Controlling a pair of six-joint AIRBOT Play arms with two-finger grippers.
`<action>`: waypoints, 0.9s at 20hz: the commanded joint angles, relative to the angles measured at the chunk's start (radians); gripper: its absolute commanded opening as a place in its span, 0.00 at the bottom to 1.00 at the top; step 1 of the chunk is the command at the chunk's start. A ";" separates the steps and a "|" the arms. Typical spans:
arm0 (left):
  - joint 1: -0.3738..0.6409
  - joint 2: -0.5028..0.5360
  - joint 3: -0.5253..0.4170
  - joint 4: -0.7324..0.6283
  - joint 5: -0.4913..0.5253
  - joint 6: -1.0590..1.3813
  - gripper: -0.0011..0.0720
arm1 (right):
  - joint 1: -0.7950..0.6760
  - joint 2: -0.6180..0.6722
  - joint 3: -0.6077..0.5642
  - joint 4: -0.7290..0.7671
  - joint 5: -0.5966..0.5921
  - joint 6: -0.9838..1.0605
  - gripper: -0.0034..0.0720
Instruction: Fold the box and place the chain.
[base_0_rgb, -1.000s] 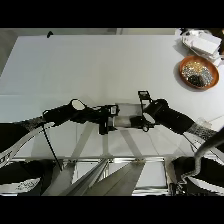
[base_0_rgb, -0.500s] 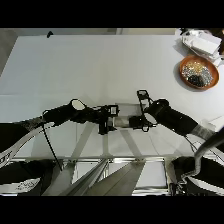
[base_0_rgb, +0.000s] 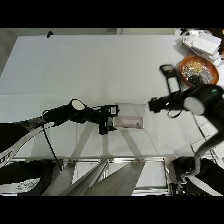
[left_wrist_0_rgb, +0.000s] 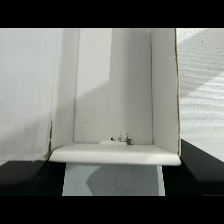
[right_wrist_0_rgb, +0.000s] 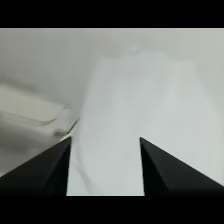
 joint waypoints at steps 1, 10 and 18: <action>0.001 0.001 0.000 0.000 0.000 0.000 0.67 | -0.290 -0.005 0.093 -0.002 -0.080 -0.254 0.57; 0.001 0.001 0.000 0.000 0.000 0.000 0.67 | -0.856 -0.715 0.653 0.139 -0.034 -0.438 0.57; 0.001 0.001 0.000 0.000 0.000 0.000 0.67 | -0.870 -0.977 0.752 0.189 -0.151 -0.440 0.57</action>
